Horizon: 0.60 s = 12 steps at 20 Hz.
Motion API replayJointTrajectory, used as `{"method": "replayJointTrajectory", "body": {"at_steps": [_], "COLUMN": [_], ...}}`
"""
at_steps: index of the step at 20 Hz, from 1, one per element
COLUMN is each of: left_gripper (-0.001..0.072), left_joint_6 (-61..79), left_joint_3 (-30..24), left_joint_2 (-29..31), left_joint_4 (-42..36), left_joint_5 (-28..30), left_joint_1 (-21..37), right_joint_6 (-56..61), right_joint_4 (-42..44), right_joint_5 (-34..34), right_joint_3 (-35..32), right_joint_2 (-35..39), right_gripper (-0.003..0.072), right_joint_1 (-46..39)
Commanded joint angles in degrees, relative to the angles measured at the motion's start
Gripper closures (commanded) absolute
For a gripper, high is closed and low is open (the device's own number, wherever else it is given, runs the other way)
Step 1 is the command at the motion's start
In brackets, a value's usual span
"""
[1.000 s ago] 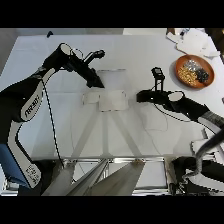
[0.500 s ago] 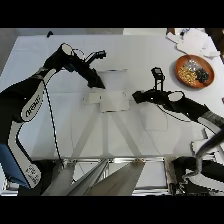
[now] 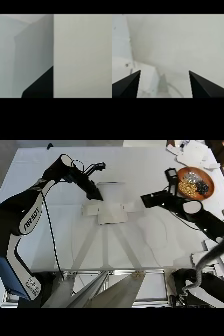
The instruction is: Fold the box and place the chain.
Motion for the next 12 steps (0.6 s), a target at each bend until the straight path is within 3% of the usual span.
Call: {"method": "replayJointTrajectory", "body": {"at_steps": [1, 12], "left_gripper": [0.0704, 0.0704], "left_joint_6": [-0.74, -0.63], "left_joint_3": [0.04, 0.04], "left_joint_2": [1.07, 6.8], "left_joint_4": [1.64, 1.4], "left_joint_5": [-0.2, -1.97], "left_joint_1": [0.02, -0.11], "right_joint_6": [0.11, 0.07], "right_joint_4": [-2.91, -2.82], "right_joint_5": [1.4, -1.11], "right_joint_3": [0.07, 0.07], "right_joint_2": [5.33, 6.1], "right_gripper": [0.0039, 0.0038], "right_joint_1": [-6.27, -9.03]}}
